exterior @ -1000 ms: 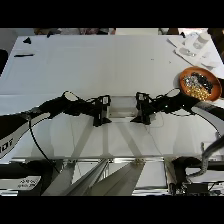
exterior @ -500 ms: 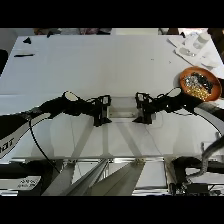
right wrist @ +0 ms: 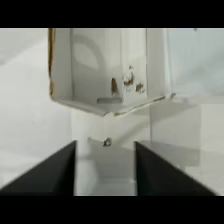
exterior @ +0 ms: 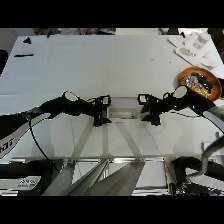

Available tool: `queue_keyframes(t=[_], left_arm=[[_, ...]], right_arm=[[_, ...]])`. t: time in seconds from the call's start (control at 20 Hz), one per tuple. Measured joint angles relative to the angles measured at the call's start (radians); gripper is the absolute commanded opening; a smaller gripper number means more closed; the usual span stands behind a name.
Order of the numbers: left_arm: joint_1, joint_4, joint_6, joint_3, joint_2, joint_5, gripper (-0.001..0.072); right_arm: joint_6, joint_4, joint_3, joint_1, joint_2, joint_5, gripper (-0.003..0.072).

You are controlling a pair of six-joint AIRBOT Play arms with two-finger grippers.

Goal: Fold the box and place the chain.

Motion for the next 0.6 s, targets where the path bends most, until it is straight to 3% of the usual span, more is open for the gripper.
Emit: queue_keyframes(t=[0.3,0.45,0.6], left_arm=[[0.0,0.0,0.0,0.0,0.0,0.0,0.0291],[0.0,0.0,-0.001,0.0,0.0,0.0,0.0291],[0.0,0.0,-0.001,0.0,0.0,0.0,0.0291]], right_arm=[[0.212,-0.018,0.001,0.0,0.127,0.055,0.0004],[0.289,0.087,0.002,0.0,0.152,0.011,0.0004],[0.324,0.233,0.002,0.0,0.149,-0.117,0.0003]])
